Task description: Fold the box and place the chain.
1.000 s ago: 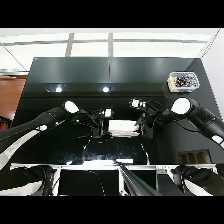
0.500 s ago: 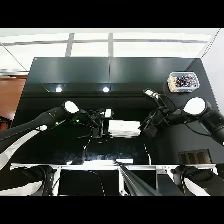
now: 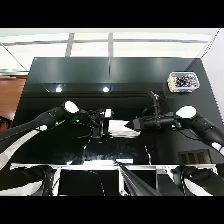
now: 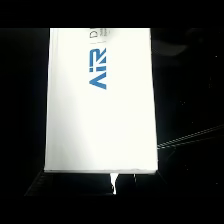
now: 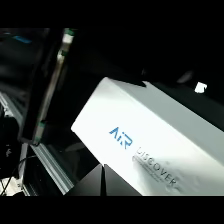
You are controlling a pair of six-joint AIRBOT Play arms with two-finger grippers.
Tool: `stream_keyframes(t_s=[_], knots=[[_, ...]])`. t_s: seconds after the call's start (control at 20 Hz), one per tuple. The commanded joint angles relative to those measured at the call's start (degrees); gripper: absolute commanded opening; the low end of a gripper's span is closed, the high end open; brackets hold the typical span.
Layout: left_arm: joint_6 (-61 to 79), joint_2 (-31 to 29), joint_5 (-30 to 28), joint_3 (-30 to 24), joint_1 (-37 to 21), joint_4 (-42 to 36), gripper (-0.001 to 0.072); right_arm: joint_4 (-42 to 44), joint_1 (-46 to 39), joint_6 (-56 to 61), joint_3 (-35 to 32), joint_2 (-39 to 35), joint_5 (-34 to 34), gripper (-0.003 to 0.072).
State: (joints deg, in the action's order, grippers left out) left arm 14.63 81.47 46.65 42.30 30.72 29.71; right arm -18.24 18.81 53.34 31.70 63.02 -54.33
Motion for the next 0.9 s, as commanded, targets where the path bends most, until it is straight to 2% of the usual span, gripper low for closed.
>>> stream_keyframes(t_s=[0.0, 0.3, 0.85], knots=[[0.0, 0.0, -0.1, 0.0, 0.0, 0.0, 0.0453, 0.3, 1.3, 0.5, -0.3, 4.3, 2.8, 0.0015], [0.0, 0.0, -0.1, 0.0, 0.0, 0.0, 0.0452, -3.1, 1.3, 1.2, -0.3, 5.4, 4.1, 0.0015], [0.0, 0.0, 0.0, 0.0, 0.0, 0.0, 0.0452, -3.4, 1.3, 1.1, -0.3, 5.5, 7.2, 0.0015]])
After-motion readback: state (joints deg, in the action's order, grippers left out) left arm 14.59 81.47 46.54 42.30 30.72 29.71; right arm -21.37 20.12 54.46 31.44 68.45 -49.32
